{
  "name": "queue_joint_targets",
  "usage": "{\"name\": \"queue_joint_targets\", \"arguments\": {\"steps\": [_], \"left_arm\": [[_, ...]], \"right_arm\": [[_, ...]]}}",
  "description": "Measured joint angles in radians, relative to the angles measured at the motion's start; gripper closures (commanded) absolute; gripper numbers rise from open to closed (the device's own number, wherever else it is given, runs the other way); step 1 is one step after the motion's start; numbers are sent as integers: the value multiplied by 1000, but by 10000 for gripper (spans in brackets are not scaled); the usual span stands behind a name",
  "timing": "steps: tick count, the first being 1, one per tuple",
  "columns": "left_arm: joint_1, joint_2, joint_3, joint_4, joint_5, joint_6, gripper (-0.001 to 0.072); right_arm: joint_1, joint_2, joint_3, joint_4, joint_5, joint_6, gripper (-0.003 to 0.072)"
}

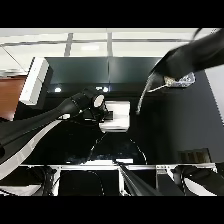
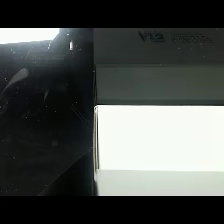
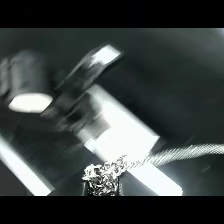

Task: Fold the box and place the chain.

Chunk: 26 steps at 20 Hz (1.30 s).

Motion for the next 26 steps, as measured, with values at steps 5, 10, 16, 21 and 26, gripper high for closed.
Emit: {"name": "queue_joint_targets", "arguments": {"steps": [5, 10, 16, 21, 26], "left_arm": [[0, 0, 0, 0, 0, 0, 679], [0, 0, 0, 0, 0, 0, 679], [0, 0, 0, 0, 0, 0, 679], [0, 0, 0, 0, 0, 0, 679], [0, 0, 0, 0, 0, 0, 679]], "right_arm": [[66, 3, -252, 149, -142, -60, 671], [80, -5, -461, 237, -323, -88, 669], [86, -25, -625, 284, -463, -95, 668], [111, -50, -679, 297, -527, -96, 462], [77, -62, -690, 283, -561, -82, 452]]}}
